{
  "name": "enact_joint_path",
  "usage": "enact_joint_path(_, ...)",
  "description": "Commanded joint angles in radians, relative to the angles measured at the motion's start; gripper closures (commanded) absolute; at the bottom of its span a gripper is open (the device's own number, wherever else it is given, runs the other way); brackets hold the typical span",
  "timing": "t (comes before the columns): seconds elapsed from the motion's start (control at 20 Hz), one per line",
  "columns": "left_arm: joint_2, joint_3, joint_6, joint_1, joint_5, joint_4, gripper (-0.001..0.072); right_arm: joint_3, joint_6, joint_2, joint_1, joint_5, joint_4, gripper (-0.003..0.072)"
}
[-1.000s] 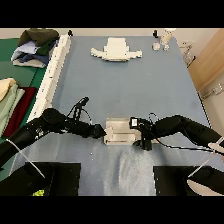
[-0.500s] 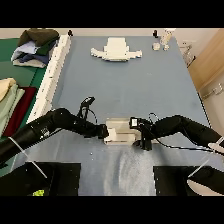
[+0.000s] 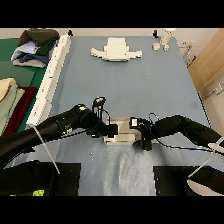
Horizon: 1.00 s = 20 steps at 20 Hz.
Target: Fold the box.
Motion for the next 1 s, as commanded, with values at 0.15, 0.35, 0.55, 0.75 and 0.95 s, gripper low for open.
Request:
enact_joint_path(0.15, -0.089, 0.096, -0.225, -0.076, -0.126, 0.143, 0.0302, 0.000, 0.000, 0.000, 0.001, 0.001, 0.000, 0.0214)
enact_joint_path(0.35, -0.138, 0.150, -0.289, -0.105, -0.153, 0.187, 0.0308, 0.000, 0.000, 0.000, 0.001, 0.001, 0.000, 0.0214)
enact_joint_path(0.55, -0.222, 0.232, -0.317, -0.141, -0.276, 0.258, 0.0308, 0.000, 0.000, 0.000, 0.001, 0.001, 0.000, 0.0214)
enact_joint_path(0.75, -0.262, 0.257, -0.356, -0.150, -0.289, 0.284, 0.0309, 0.000, 0.000, 0.000, 0.001, 0.001, 0.000, 0.0214)
enact_joint_path(0.95, -0.270, 0.258, -0.367, -0.150, -0.285, 0.283, 0.0697, 0.000, 0.000, 0.000, 0.001, 0.001, 0.000, 0.0214)
